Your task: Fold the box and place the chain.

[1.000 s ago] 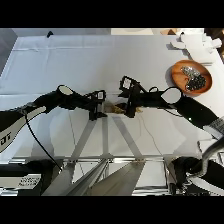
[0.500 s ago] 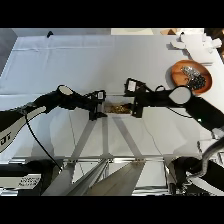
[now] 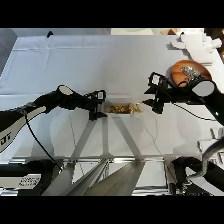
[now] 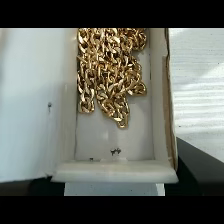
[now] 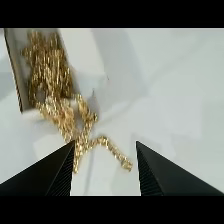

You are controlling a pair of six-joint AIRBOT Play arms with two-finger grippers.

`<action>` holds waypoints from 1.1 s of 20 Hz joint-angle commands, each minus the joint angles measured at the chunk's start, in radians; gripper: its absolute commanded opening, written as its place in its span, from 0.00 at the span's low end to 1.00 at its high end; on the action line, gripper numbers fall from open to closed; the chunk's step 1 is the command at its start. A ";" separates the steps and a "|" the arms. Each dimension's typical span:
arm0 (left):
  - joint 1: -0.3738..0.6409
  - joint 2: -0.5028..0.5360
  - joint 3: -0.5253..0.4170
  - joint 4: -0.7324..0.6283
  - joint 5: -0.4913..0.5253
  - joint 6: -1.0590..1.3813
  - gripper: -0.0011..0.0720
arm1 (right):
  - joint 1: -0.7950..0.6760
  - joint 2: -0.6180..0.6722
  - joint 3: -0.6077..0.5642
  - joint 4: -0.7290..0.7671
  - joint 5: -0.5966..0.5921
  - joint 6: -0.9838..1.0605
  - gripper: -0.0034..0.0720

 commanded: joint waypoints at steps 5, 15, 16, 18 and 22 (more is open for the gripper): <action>0.000 0.000 0.000 0.000 0.000 0.000 0.39 | -0.017 -0.248 -0.005 0.098 0.020 -0.385 0.76; 0.000 0.000 0.000 0.000 0.000 0.000 0.39 | 0.076 -0.414 -0.005 0.203 -0.044 -0.455 0.73; 0.000 0.000 0.000 0.000 0.000 0.000 0.39 | 0.076 -0.415 -0.005 0.203 -0.043 -0.455 0.63; 0.000 0.000 0.000 0.000 0.000 0.000 0.39 | 0.076 -0.416 -0.005 0.202 -0.053 -0.455 0.34; 0.000 0.000 0.000 0.000 0.000 0.000 0.39 | 0.076 -0.414 -0.005 0.177 -0.063 -0.454 0.06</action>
